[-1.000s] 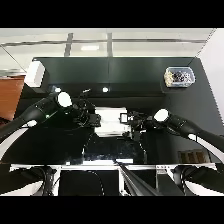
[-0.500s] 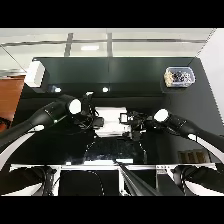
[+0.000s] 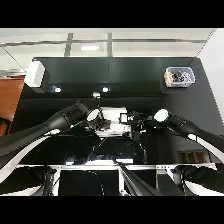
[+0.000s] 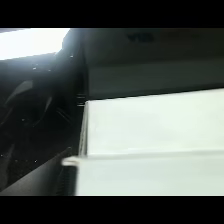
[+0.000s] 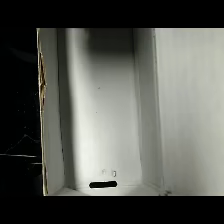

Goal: Fold the box and place the chain.

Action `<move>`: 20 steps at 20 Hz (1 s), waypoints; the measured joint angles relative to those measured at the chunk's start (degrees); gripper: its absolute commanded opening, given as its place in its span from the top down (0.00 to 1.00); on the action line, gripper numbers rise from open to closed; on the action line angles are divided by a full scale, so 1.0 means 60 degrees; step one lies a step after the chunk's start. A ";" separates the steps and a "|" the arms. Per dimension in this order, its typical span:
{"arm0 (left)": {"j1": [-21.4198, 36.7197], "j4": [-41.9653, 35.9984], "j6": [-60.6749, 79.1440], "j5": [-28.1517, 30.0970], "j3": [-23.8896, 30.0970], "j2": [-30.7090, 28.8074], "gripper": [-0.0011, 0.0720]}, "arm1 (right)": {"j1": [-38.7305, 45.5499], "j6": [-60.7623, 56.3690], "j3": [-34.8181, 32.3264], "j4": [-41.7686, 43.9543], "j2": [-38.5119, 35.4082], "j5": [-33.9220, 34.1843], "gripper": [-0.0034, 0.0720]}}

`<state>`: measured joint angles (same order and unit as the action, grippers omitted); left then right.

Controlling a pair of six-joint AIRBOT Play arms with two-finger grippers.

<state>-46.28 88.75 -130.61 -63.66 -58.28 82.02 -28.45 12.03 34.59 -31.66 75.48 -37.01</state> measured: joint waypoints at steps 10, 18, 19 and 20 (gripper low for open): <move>0.0175 0.0066 -0.0729 -0.0109 -0.0091 0.0091 0.50 | 0.0000 0.0000 0.0000 0.0000 0.0000 -0.0004 0.65; 0.0240 0.0117 -0.0794 0.0011 -0.0095 0.0193 0.50 | 0.0004 0.0000 0.0000 0.0004 0.0000 -0.0004 0.65; 0.0240 0.0102 -0.0794 0.0029 -0.0095 0.0248 0.50 | 0.0000 -0.0004 0.0000 0.0004 0.0000 -0.0004 0.65; 0.0240 0.0062 -0.0798 0.0044 -0.0095 0.0299 0.50 | 0.0000 -0.0004 0.0000 0.0004 0.0000 -0.0004 0.65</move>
<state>-44.84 89.12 -135.39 -63.40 -58.85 83.81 -28.45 12.01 34.59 -31.64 75.48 -37.04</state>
